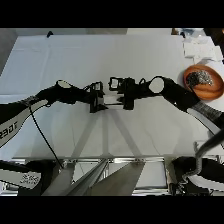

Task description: Fold the box and place the chain.

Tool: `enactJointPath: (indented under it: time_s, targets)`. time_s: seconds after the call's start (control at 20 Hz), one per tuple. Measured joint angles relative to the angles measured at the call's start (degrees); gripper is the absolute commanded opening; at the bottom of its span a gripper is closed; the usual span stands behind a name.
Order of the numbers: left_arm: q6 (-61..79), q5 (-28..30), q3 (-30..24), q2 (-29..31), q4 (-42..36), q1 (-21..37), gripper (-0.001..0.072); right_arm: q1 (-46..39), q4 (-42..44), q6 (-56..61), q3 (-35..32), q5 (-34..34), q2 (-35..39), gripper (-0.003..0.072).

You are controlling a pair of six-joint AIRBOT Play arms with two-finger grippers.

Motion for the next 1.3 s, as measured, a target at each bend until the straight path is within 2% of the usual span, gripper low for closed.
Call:
enactJointPath:
  time_s: [0.6, 0.8, 0.85, 0.9, 1.3]
  targets:
    - [-0.1, -0.2, 0.0, 0.0, 0.0, 0.0, 0.0215, 0.7, -1.1, -0.2, -3.4, -0.4, -0.9, 0.0174]
    - [-0.1, -0.2, 0.0, 0.0, 0.0, 0.0, 0.0215, 0.7, -1.5, -0.2, -3.7, -2.1, -1.0, 0.0130]
    - [-0.1, -0.2, 0.0, 0.0, 0.0, 0.0, 0.0215, 0.8, -1.5, -0.2, -3.8, -2.8, -0.9, 0.0071]
    - [-0.2, -0.1, 0.0, 0.0, 0.0, 0.0, 0.0215, 0.8, -1.6, -0.1, -3.8, -3.2, -0.8, 0.0048]
    - [0.2, -0.1, 0.0, 0.0, 0.1, 0.0, 0.0215, 0.8, -1.8, 0.3, -3.9, -4.7, 0.5, 0.0048]
